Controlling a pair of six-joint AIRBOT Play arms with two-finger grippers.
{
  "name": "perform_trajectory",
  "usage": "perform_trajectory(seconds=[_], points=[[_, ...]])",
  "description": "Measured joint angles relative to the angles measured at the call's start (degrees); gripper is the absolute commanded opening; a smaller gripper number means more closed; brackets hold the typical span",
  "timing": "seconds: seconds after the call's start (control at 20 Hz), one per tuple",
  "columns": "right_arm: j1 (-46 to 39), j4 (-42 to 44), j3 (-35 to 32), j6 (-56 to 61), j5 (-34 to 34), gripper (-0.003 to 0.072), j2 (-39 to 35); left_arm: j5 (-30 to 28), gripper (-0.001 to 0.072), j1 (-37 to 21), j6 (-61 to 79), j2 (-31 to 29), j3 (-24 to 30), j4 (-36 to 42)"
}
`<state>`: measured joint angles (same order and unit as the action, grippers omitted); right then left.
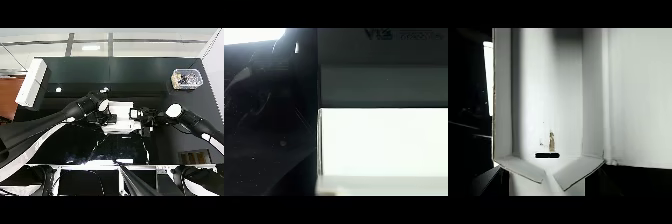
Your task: Fold the box and place the chain.
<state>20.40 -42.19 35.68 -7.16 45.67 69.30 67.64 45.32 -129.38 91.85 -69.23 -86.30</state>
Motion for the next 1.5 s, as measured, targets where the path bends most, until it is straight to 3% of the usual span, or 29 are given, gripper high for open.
perform_trajectory(seconds=[0.1,0.15,0.25,0.3,0.35,1.05,1.1,1.15,1.2,1.3,1.35,1.4,1.5], points=[[0.0,-0.68,0.0,0.61,0.44,0.0681,-0.5,0.0,0.0032,0.0,0.0,0.0,0.0,-0.02],[0.0,-0.9,0.0,0.79,0.61,0.047,-0.61,0.0,0.0032,-0.02,0.0,0.0,0.0,-0.02],[0.0,-1.18,0.0,1.11,0.92,0.0409,-0.76,0.0,0.0033,-0.02,0.0,0.0,0.02,-0.02],[0.0,-1.2,0.0,1.16,1.11,0.0239,-0.81,0.0,0.0033,-0.02,0.0,0.0,0.0,0.0],[0.11,-1.27,0.0,1.2,1.27,0.0179,-0.87,-0.02,0.0033,0.0,0.0,0.0,0.02,-0.02],[4.17,7.32,0.0,3.04,-4.66,0.0194,0.72,0.04,0.0033,0.0,-0.02,0.0,0.02,-0.02],[4.22,7.43,0.0,3.39,-4.57,0.0412,0.76,0.07,0.0033,0.0,-0.02,0.0,0.02,-0.02],[4.22,7.58,0.0,3.89,-4.35,0.0471,0.79,0.09,0.0033,0.0,-0.02,0.0,0.0,-0.02],[4.24,7.61,0.0,4.39,-4.17,0.0265,0.79,0.11,0.0033,0.0,-0.02,0.0,0.02,-0.02],[4.22,7.65,0.0,6.75,-4.2,0.0355,0.83,0.37,0.0033,-0.02,-0.04,0.0,0.02,0.0],[4.24,7.63,0.0,8.09,-4.11,0.0138,0.81,0.37,0.0033,0.0,-0.04,0.0,0.02,-0.02],[4.22,7.56,0.0,9.51,-4.07,0.0018,0.83,0.42,0.0033,0.0,-0.04,0.0,0.02,0.0],[4.2,7.32,0.33,13.73,-3.37,0.0017,0.48,0.44,0.0033,0.0,-0.04,0.0,0.02,0.0]])
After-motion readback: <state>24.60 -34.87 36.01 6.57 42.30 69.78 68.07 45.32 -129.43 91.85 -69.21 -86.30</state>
